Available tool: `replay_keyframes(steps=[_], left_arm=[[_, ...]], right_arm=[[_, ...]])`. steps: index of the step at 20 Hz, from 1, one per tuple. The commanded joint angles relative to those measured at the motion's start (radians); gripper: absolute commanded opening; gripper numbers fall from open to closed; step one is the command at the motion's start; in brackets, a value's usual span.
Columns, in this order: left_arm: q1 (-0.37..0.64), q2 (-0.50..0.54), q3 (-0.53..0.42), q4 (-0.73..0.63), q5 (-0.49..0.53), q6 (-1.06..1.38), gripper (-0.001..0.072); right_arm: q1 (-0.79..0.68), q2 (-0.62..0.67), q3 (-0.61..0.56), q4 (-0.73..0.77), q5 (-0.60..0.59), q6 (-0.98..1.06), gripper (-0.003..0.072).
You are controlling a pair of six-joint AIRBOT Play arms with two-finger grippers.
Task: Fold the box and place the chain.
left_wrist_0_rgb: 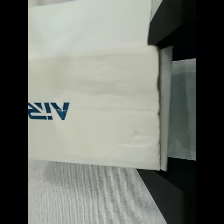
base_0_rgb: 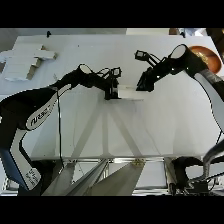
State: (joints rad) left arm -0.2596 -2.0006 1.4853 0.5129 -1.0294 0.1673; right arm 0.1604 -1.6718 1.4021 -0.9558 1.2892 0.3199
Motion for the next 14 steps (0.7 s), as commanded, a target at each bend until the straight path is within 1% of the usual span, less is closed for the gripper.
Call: replay_keyframes(steps=[1, 4, 10, 14], left_arm=[[0.0, 0.0, 0.0, 0.0, 0.0, 0.0, 0.035], [0.0, 0.0, 0.0, 0.0, 0.0, 0.0, 0.035], [0.0, 0.0, 0.0, 0.0, 0.0, 0.0, 0.035], [0.0, 0.0, 0.0, 0.0, 0.0, 0.0, 0.035]], right_arm=[[0.035, 0.024, 0.0, -0.043, 0.005, -0.021, 0.0336], [0.047, 0.045, 0.0, -0.048, -0.005, -0.045, 0.0335], [0.063, 0.047, -0.011, -0.154, -0.064, -0.04, 0.0331], [0.069, 0.05, -0.015, -0.191, -0.135, -0.002, 0.0329]])
